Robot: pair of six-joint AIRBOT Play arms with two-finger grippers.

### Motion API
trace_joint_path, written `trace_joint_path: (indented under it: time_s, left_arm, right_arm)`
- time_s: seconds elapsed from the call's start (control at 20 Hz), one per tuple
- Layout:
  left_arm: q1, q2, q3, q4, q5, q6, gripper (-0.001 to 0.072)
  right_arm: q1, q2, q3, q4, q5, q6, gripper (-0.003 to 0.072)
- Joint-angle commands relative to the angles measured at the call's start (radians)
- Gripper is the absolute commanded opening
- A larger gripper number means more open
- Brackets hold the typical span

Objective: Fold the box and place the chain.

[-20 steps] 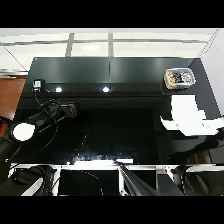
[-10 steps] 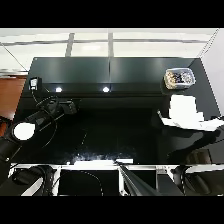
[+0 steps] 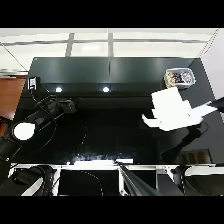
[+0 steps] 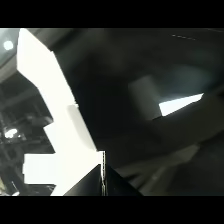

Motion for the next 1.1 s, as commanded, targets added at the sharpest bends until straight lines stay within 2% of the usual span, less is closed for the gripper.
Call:
trace_joint_path:
  time_s: [0.0, 0.25, 0.45, 0.6, 0.8, 0.9, 1.05]
  left_arm:
    - [0.000, -0.001, 0.000, 0.000, 0.004, 0.000, 0.0708]
    - [-0.001, -0.001, 0.000, -0.005, -0.028, -0.003, 0.0708]
    - [-0.020, -0.001, 0.000, -0.045, -0.105, -0.002, 0.0708]
    - [-0.071, -0.001, 0.000, -0.045, -0.147, -0.002, 0.0708]
    - [-0.111, -0.001, 0.002, -0.045, -0.198, -0.003, 0.0708]
    - [-0.095, -0.001, 0.015, -0.052, -0.241, -0.045, 0.0703]
    - [-0.040, -0.005, 0.041, -0.053, -0.369, -0.071, 0.0707]
  right_arm:
    - [0.111, 0.121, -0.101, 0.093, -0.061, 0.006, 0.0012]
    - [0.315, 0.373, -0.356, 0.176, -0.312, 0.104, 0.0011]
    - [0.563, 0.607, -0.620, 0.266, -0.566, 0.104, 0.0011]
    - [0.776, 0.723, -0.782, 0.338, -0.685, 0.101, 0.0012]
    - [1.074, 0.763, -0.857, 0.332, -0.941, -0.045, 0.0013]
    - [1.141, 0.763, -0.858, 0.332, -0.951, -0.128, 0.0006]
    - [1.181, 0.763, -0.860, 0.332, -0.959, -0.237, 0.0008]
